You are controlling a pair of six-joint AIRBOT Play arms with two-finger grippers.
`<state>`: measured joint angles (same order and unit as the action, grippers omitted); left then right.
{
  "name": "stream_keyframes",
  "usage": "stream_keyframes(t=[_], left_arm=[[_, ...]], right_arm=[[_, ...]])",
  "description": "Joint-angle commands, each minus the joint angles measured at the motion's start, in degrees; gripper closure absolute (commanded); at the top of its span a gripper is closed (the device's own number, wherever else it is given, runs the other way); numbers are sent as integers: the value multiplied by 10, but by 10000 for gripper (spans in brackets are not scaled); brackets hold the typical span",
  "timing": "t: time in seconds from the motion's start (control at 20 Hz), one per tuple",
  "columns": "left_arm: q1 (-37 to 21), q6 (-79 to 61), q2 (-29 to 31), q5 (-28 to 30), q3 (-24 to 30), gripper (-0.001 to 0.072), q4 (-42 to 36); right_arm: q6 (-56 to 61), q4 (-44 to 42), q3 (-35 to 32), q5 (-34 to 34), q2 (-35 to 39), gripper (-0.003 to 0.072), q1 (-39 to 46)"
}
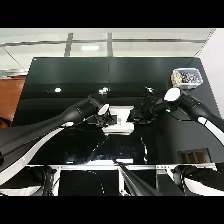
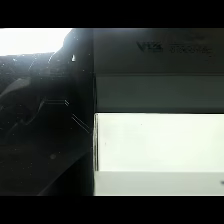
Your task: Fold the box and place the chain.
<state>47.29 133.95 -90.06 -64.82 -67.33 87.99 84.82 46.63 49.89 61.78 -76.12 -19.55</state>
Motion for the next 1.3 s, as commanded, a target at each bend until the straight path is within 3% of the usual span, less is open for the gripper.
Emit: stream_keyframes(t=[0.0, 0.05, 0.45, 0.95, 1.25], left_arm=[[0, 0, 0, 3, 0, 683, 0], [0, 0, 0, 3, 0, 683, 0], [0, 0, 0, 3, 0, 684, 0], [0, 0, -1, 3, 0, 684, 0], [0, 0, -1, 2, 0, 684, 0]], right_arm=[[117, 101, 25, -28, 0, 324, -44], [134, 118, 29, -34, 0, 376, -57], [316, 326, 30, -54, 0, 373, -160], [409, 365, 31, -51, -8, 374, -197], [410, 375, 89, 13, -62, 374, -197]])
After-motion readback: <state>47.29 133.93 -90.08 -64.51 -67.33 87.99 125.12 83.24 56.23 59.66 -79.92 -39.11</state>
